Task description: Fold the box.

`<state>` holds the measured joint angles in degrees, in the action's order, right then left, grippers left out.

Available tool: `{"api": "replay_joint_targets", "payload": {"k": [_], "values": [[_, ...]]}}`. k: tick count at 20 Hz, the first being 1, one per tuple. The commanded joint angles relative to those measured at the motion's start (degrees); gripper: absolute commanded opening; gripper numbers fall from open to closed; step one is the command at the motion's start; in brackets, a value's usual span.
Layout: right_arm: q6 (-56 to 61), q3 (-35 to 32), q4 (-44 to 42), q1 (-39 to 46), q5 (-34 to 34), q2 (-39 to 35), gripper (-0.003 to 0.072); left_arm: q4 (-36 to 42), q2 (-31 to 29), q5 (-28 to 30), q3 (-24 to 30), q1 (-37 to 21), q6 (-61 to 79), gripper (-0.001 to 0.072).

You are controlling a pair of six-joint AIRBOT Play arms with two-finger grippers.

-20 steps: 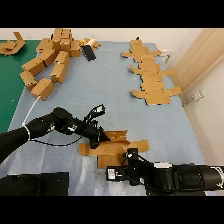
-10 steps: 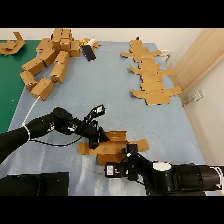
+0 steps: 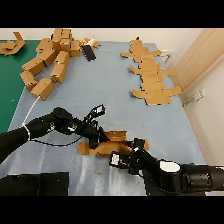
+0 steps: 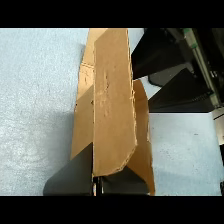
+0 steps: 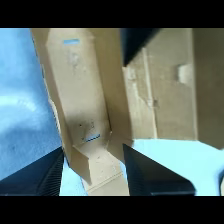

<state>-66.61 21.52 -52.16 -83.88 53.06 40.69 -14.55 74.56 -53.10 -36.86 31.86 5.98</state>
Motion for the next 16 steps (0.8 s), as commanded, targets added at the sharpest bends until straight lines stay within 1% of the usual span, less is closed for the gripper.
{"api": "replay_joint_targets", "payload": {"k": [1,3,4,8,10,11,12,14,16], "values": [[4.28,0.07,1.16,-0.02,0.44,-0.42,0.0547,-0.04,-0.02,0.02,0.02,-0.04,0.02,0.0010],[4.24,0.07,1.42,-0.02,0.35,-0.42,0.0551,-0.04,-0.02,0.00,0.02,-0.04,0.02,0.0010],[4.17,0.07,1.53,-0.02,0.42,-0.42,0.0717,-0.02,-0.02,0.02,0.02,-0.04,0.02,0.0010],[4.02,-0.13,0.85,1.16,-0.09,-0.42,0.0715,-0.04,-0.02,0.02,0.02,-0.04,0.02,0.0010],[3.58,-0.24,0.46,3.65,-0.66,-0.42,0.0715,-0.02,-0.02,0.02,0.02,-0.04,0.02,0.0009],[1.31,-0.31,-0.09,5.33,-1.64,-0.42,0.0715,-0.02,-0.02,0.02,0.02,-0.04,0.02,0.0009],[-2.32,-0.57,-2.12,7.78,-3.67,-0.55,0.0715,-0.02,-0.02,0.00,0.02,-0.04,0.02,0.0009],[-14.95,-1.70,-9.77,14.47,-11.34,-2.08,0.0715,-0.02,-0.02,0.02,0.02,-0.04,0.02,0.0010],[-32.04,-2.32,-22.01,22.84,-17.18,-4.07,0.0715,-0.04,-0.02,0.00,0.02,-0.04,0.02,0.0010]]}}
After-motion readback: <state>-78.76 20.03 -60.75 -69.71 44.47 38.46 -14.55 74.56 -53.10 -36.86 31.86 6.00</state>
